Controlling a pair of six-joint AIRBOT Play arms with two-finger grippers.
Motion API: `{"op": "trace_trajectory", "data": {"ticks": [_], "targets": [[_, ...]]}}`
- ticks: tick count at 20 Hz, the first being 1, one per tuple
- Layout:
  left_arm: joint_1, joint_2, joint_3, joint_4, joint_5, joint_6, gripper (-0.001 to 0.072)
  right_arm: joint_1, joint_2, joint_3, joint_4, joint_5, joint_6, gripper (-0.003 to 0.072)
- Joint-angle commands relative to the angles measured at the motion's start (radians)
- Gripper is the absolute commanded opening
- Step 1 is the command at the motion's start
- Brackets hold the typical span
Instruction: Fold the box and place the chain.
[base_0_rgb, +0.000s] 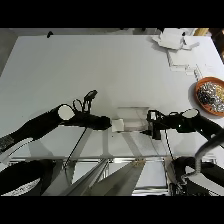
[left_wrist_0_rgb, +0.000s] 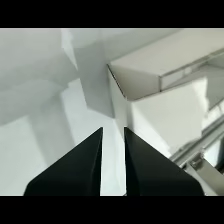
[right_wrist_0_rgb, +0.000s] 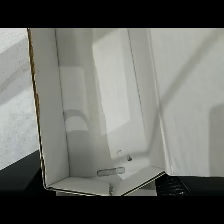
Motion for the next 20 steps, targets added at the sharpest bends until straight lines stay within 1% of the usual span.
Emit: {"op": "trace_trajectory", "data": {"ticks": [1, 6, 7, 9, 14, 15, 17, 20], "targets": [[-0.027, 0.009, 0.003, -0.033, 0.035, 0.008, 0.0159, 0.000, 0.001, 0.000, 0.000, 0.000, 0.000, 0.0433], [-0.063, 0.005, 0.019, -0.043, 0.082, 0.030, 0.0161, 0.000, 0.001, 0.000, 0.000, 0.000, 0.000, 0.0433], [-0.067, -0.001, 0.028, -0.040, 0.083, 0.030, 0.0171, 0.000, 0.001, 0.000, 0.000, 0.000, 0.000, 0.0433], [-0.071, -0.018, 0.050, -0.039, 0.082, 0.029, 0.0283, 0.000, 0.001, 0.000, 0.000, 0.000, 0.000, 0.0433], [-0.077, -0.034, 0.085, -0.002, 0.068, 0.028, 0.0293, 0.000, 0.001, 0.000, 0.000, 0.000, 0.000, 0.0433], [-0.082, -0.039, 0.095, 0.021, 0.055, 0.023, 0.0293, 0.000, 0.001, 0.000, 0.000, 0.000, 0.000, 0.0433], [-0.095, -0.059, 0.135, 0.107, 0.008, -0.049, 0.0292, 0.000, 0.001, 0.000, 0.000, 0.000, 0.000, 0.0433], [-0.130, -0.112, 0.220, 0.258, -0.064, -0.187, 0.0292, 0.000, 0.001, 0.000, 0.000, 0.000, 0.000, 0.0433]]}}
